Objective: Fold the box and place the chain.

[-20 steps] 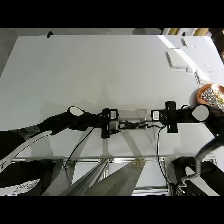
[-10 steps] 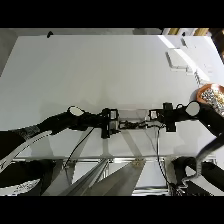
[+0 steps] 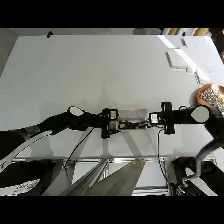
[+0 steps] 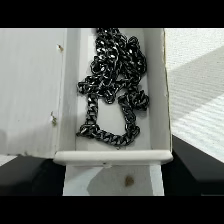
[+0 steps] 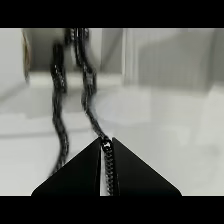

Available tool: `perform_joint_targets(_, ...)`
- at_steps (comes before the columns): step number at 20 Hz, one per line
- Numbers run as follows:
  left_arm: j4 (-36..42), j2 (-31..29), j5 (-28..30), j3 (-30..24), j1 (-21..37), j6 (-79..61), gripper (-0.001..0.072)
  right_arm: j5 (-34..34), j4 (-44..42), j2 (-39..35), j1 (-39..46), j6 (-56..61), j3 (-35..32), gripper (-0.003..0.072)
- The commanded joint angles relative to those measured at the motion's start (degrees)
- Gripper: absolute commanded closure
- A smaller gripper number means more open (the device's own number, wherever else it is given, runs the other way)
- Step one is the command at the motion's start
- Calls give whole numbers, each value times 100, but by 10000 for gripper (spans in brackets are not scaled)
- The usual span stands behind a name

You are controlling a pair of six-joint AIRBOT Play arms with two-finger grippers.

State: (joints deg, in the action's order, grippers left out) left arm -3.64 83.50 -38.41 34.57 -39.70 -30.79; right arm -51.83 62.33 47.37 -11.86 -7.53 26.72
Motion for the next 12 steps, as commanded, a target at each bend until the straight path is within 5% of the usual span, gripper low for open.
perform_joint_targets(1,-2,0,0,2,-2,-2,504,81,-1036,-509,-702,17,4,668)
perform_joint_targets(8,-2,0,0,2,-2,-2,504,1539,-1602,-254,-2437,221,4,668)
perform_joint_targets(12,0,0,0,2,-2,-2,504,1869,-1602,195,-2734,321,4,666)
